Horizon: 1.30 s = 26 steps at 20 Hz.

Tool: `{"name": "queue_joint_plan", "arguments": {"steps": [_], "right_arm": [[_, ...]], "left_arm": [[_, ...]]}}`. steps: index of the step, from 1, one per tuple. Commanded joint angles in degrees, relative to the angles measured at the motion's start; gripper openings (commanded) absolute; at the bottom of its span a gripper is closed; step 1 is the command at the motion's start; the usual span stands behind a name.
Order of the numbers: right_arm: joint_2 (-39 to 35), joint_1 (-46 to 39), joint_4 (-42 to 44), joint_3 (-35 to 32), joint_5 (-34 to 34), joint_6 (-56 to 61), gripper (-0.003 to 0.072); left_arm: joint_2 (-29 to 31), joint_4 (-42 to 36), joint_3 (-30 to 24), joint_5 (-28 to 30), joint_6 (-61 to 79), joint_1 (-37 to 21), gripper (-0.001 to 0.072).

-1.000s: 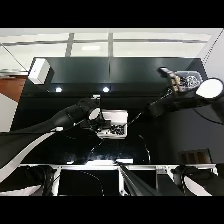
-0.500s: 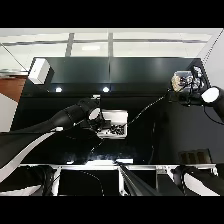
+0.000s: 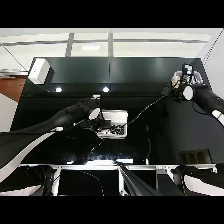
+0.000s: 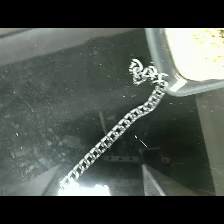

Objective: Fold the box and place the chain.

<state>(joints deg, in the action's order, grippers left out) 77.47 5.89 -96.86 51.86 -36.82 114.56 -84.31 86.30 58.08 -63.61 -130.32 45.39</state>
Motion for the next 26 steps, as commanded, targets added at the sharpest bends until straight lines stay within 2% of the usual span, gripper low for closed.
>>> {"name": "queue_joint_plan", "arguments": {"steps": [1, 5, 10, 11, 12, 13, 14, 26], "right_arm": [[4.46, 2.62, -6.34, 3.37, -3.72, 8.55, 0.0536], [5.9, 2.8, -6.78, 3.91, -4.7, 14.45, 0.0534], [7.48, 2.82, -6.73, 3.91, -4.52, 14.86, 0.0533], [7.52, 2.82, -6.73, 3.91, -4.11, 14.84, 0.0419], [7.52, 2.82, -6.73, 3.91, -3.54, 14.84, 0.0404], [7.52, 2.82, -6.71, 3.91, -2.97, 14.82, 0.0337], [7.52, 2.84, -6.69, 3.91, -2.58, 14.82, 0.0318], [7.98, 2.84, -3.48, 3.91, -1.9, 13.77, 0.0301]], "left_arm": [[-0.02, 0.02, 0.02, 0.11, 0.02, 0.02, 0.0031], [-0.02, 0.02, 0.02, 0.09, 0.02, 0.02, 0.0031], [-0.02, 0.02, 0.02, 0.04, 0.02, 0.02, 0.0031], [-0.02, 0.02, 0.02, 0.04, 0.02, 0.02, 0.0031], [-0.02, 0.02, 0.02, 0.04, 0.02, 0.02, 0.0031], [-0.02, 0.02, 0.02, 0.04, 0.02, 0.02, 0.0031], [-0.02, 0.02, 0.02, 0.04, 0.02, 0.02, 0.0031], [-0.02, 0.02, 0.02, 0.09, 0.02, 0.02, 0.0031]]}}
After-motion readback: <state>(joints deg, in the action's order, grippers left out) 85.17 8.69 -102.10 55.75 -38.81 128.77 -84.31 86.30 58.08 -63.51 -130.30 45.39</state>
